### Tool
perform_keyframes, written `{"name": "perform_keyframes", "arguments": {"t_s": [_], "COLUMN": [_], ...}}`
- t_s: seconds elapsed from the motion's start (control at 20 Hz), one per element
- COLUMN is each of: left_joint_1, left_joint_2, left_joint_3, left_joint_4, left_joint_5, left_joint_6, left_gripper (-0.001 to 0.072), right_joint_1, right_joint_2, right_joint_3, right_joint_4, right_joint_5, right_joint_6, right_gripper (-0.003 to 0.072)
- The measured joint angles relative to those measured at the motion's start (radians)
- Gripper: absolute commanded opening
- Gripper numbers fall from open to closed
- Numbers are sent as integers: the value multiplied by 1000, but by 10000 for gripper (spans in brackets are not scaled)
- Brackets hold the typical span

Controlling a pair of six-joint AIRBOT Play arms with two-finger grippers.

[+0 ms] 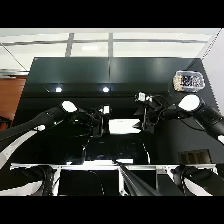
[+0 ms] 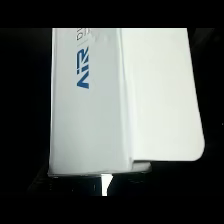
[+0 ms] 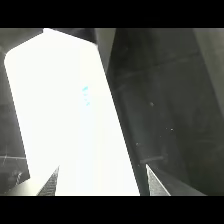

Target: Fold the box and place the chain.

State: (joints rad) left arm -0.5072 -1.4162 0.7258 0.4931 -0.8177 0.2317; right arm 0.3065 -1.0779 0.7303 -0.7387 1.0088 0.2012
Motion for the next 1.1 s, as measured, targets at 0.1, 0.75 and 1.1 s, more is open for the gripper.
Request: {"name": "perform_keyframes", "arguments": {"t_s": [0.1, 0.75, 1.1], "left_joint_1": [0, 0, 0], "left_joint_2": [0, 0, 0], "left_joint_3": [0, 0, 0], "left_joint_4": [0, -1, -1], "left_joint_5": [1, 4, 4], "left_joint_6": [0, 0, 0], "left_gripper": [499, 500, 499], "right_joint_1": [0, 0, 0], "right_joint_2": [0, -21, -22], "right_joint_3": [-9, -32, -34], "right_joint_4": [0, 5, 7], "right_joint_5": [3, -22, -25], "right_joint_6": [-11, -30, -32], "right_gripper": [594, 231, 211]}}
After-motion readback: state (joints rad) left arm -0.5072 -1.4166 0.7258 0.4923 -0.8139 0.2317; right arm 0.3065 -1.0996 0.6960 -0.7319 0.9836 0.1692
